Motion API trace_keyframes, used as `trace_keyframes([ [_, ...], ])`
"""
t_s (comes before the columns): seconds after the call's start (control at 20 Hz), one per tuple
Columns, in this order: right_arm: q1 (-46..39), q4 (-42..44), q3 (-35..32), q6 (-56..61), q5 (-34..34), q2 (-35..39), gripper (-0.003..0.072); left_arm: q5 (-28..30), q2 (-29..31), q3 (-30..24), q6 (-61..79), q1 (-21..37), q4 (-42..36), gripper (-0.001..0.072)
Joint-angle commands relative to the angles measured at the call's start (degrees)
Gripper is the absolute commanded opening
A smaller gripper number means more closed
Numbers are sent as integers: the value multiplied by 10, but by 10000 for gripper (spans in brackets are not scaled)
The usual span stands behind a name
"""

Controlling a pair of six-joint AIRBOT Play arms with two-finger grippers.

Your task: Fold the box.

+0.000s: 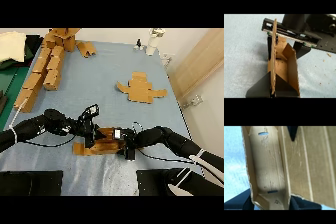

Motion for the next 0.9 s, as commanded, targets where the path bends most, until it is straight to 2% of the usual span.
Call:
trace_keyframes([
  [0.0, 0, 0, 0, 0, 0, 0, 458, 0, 0, 0, 0, 0, 0, 13],
  [0.3, 0, 0, 0, 0, 0, 0, 460, 0, 0, 0, 0, 0, -5, 13],
  [0.45, 0, 1, 0, 0, -1, 0, 463, 0, 1, 0, -11, 1, -43, 13],
  [0.5, 0, 3, 0, 1, 0, 0, 522, 0, 1, 0, -11, 0, -45, 13],
  [0.55, 0, 4, 0, 1, 0, 0, 541, -1, 0, 0, -11, 0, -44, 13],
  [0.85, 0, 5, 0, 1, -6, 0, 542, 0, 0, 0, -9, 1, -40, 13],
])
